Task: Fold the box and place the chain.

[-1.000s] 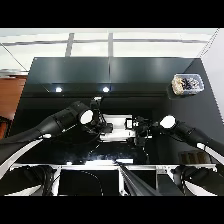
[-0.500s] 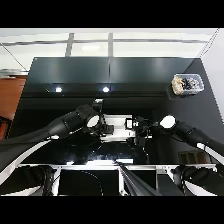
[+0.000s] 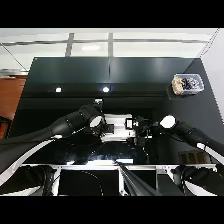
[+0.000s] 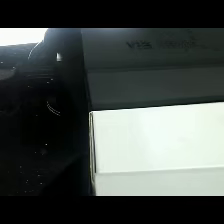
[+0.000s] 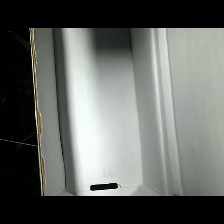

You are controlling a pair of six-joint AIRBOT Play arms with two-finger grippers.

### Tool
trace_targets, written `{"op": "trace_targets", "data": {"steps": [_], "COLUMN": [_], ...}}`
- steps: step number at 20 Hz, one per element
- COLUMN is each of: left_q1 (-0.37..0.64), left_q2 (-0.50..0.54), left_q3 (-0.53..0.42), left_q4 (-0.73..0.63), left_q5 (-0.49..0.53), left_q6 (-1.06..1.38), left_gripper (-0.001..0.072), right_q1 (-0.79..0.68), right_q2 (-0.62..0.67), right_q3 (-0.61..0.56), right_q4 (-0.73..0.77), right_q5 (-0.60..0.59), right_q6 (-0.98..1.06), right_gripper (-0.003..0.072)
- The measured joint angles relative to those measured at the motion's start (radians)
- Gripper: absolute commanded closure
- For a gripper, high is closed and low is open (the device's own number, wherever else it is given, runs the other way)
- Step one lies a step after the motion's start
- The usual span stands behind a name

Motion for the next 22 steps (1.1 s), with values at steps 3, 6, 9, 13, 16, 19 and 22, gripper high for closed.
{"op": "trace_targets", "data": {"steps": [3,6,9,13,16,19,22], "left_q1": [0.000,0.000,0.000,0.000,0.000,0.000,0.000], "left_q2": [0.000,0.000,0.000,0.000,0.000,0.000,0.000], "left_q3": [0.000,0.003,0.017,0.030,0.034,0.035,0.035], "left_q4": [0.002,-0.002,-0.013,-0.006,0.005,0.013,0.024], "left_q5": [0.002,-0.002,-0.001,-0.010,-0.031,-0.035,-0.043], "left_q6": [-0.002,0.008,0.008,0.008,0.004,0.003,-0.002], "left_gripper": [0.0686,0.0436,0.0242,0.0279,0.0382,0.0598,0.0686], "right_q1": [0.000,0.000,0.000,0.000,0.000,0.000,0.000], "right_q2": [0.000,0.000,0.000,0.000,0.000,0.000,0.000], "right_q3": [0.000,0.000,0.000,0.000,0.000,0.000,0.000], "right_q4": [0.000,0.000,-0.002,-0.001,0.000,0.000,0.002], "right_q5": [0.000,0.000,0.000,0.000,0.000,0.000,0.000], "right_q6": [0.002,0.000,-0.003,-0.002,-0.001,-0.001,0.003], "right_gripper": [0.0207,0.0207,0.0207,0.0207,0.0207,0.0207,0.0207]}}
